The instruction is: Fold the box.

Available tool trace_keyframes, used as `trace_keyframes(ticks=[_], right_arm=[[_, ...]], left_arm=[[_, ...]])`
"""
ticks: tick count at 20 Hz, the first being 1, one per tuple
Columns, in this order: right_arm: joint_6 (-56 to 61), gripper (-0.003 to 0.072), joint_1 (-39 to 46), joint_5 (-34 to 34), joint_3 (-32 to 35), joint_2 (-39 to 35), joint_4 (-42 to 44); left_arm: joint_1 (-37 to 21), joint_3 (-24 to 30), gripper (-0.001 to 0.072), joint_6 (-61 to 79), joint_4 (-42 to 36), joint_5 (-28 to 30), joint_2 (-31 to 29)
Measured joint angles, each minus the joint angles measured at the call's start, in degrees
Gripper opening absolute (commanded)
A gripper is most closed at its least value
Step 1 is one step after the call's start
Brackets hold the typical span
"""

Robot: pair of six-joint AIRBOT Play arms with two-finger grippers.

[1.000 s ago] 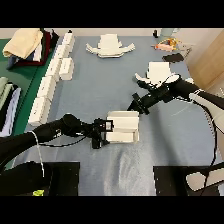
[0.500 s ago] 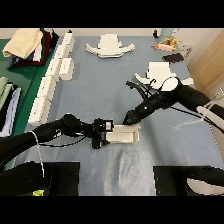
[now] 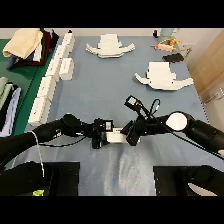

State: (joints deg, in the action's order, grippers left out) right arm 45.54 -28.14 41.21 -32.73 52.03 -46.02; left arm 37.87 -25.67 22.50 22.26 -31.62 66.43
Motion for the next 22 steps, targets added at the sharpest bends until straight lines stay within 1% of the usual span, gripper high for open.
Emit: trace_keyframes(ticks=[4,6,7,8,11,16,19,22], right_arm=[[-0.87,0.0005,-5.2,-6.01,1.99,-2.97,-5.57],[-1.05,0.0062,-7.76,-7.26,2.34,-3.41,-9.11],[-1.07,0.0215,-8.85,-7.5,2.43,-3.54,-11.1],[-1.09,0.0327,-9.66,-7.76,2.49,-3.63,-12.79],[-1.62,0.0457,-11.19,-7.61,2.6,-3.78,-16.65],[-4.7,0.0463,-12.07,-5.4,2.67,-3.8,-22.12],[-5.6,0.0463,-12.17,-5.33,2.67,-3.8,-26.47],[-6.25,0.0461,-12.24,-5.46,2.67,-3.8,-28.61]], left_arm=[[0.0,0.0,0.0525,0.0,-0.02,0.0,0.0],[0.0,0.0,0.0525,0.0,-0.02,0.0,0.0],[0.0,0.0,0.0525,0.0,-0.02,0.0,0.0],[0.0,0.0,0.0525,-0.02,-0.02,0.0,0.0],[0.0,0.0,0.0525,-0.02,-0.02,0.0,0.0],[0.0,0.0,0.0525,-0.02,-0.02,0.0,0.0],[0.0,0.0,0.0525,-0.04,-0.02,0.0,0.0],[0.0,0.0,0.0524,-0.09,-0.02,0.02,0.0]])
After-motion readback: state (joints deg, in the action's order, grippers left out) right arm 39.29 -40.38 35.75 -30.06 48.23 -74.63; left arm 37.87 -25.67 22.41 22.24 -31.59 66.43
